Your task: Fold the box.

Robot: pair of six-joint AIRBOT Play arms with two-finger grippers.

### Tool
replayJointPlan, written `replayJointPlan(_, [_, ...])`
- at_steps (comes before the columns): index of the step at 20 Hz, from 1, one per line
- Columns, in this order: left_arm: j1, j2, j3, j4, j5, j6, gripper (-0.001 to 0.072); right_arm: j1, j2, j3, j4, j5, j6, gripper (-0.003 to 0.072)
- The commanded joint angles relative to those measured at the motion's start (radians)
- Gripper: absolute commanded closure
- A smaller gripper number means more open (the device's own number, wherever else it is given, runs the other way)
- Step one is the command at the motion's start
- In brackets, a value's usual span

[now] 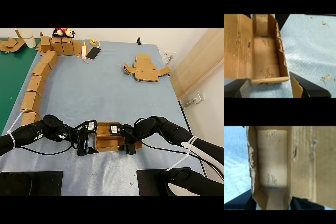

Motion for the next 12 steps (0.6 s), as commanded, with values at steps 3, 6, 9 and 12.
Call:
replayJointPlan(3, [-0.003, 0.003, 0.001, 0.061, -0.005, -0.018, -0.0011, -0.001, -0.001, 0.0, 0.0, 0.0, 0.001, 0.0228])
replayJointPlan(6, [-0.003, 0.004, 0.001, 0.093, -0.008, -0.039, -0.0011, -0.001, -0.001, 0.0, 0.0, 0.0, 0.001, 0.0228])
replayJointPlan(9, [-0.004, 0.004, 0.001, 0.089, 0.001, -0.039, -0.0011, -0.001, -0.001, 0.0, 0.0, 0.0, 0.001, 0.0228])
replayJointPlan(12, [-0.004, 0.004, 0.001, 0.076, 0.006, -0.038, -0.0011, -0.001, -0.001, 0.0, 0.0, 0.0, 0.001, 0.0228])
